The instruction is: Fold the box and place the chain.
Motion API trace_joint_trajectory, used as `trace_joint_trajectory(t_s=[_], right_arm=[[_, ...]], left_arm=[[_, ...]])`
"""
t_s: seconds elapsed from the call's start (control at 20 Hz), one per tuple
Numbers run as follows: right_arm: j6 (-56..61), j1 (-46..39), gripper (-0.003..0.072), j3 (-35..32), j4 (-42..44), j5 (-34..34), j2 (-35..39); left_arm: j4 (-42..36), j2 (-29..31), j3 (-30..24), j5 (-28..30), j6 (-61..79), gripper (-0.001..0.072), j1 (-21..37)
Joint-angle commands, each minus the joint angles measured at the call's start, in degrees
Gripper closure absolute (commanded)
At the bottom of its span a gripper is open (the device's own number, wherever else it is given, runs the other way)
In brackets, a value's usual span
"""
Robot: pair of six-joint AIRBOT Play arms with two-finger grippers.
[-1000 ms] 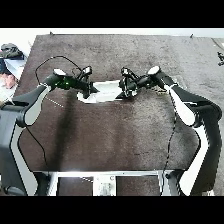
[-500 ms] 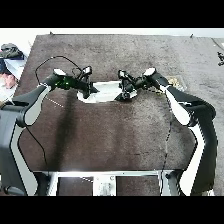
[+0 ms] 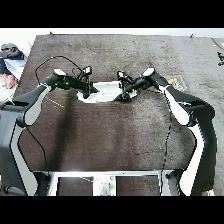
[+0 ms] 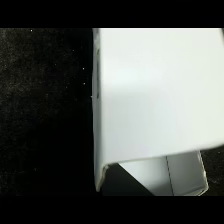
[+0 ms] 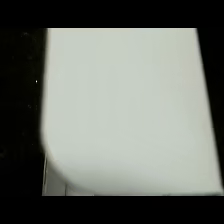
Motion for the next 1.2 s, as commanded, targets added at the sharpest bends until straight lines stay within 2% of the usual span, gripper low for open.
trace_joint_trajectory(t_s=[0.0,0.3,0.35,0.4,0.5,0.65,0.7,0.8,0.85,0.9,1.15], right_arm=[[0.0,0.0,0.0135,0.0,-0.9,0.0,-0.3],[0.0,-0.1,0.0152,0.1,-0.9,0.4,-1.3],[-0.1,-0.1,0.0209,0.1,-0.9,0.4,-1.3],[-0.2,-0.2,0.0217,0.1,-0.9,0.4,-1.4],[-0.2,-0.4,0.0313,0.1,-0.9,0.4,-1.6],[-0.2,-1.1,0.032,0.1,-0.9,0.3,-1.7],[-0.2,-1.2,0.0414,0.1,-0.9,0.2,-1.7],[-0.2,-1.2,0.0418,0.1,-0.9,-0.4,-1.7],[-0.2,-1.2,0.0498,0.1,-0.9,-0.7,-1.7],[-0.2,-1.2,0.0522,0.1,-0.9,-1.0,-1.6],[-0.2,-1.2,0.0521,0.1,-0.9,-1.6,-1.6]], left_arm=[[0.0,0.0,0.0,0.0,0.0,0.0698,0.0],[0.0,0.0,0.0,0.0,0.0,0.0698,0.0],[0.0,0.0,0.0,0.0,0.0,0.0698,0.0],[0.0,0.0,0.0,0.0,0.0,0.0698,0.0],[0.0,0.0,0.0,0.0,0.0,0.0698,0.0],[0.0,0.0,0.0,0.0,0.0,0.0698,0.0],[0.0,0.0,0.0,0.0,0.0,0.0698,0.0],[0.0,0.0,0.0,0.0,0.0,0.0698,0.0],[0.0,0.0,0.0,0.0,0.0,0.0698,0.0],[0.0,0.0,0.0,0.0,0.0,0.0698,0.0],[0.0,0.0,0.0,0.0,0.0,0.0698,0.0]])
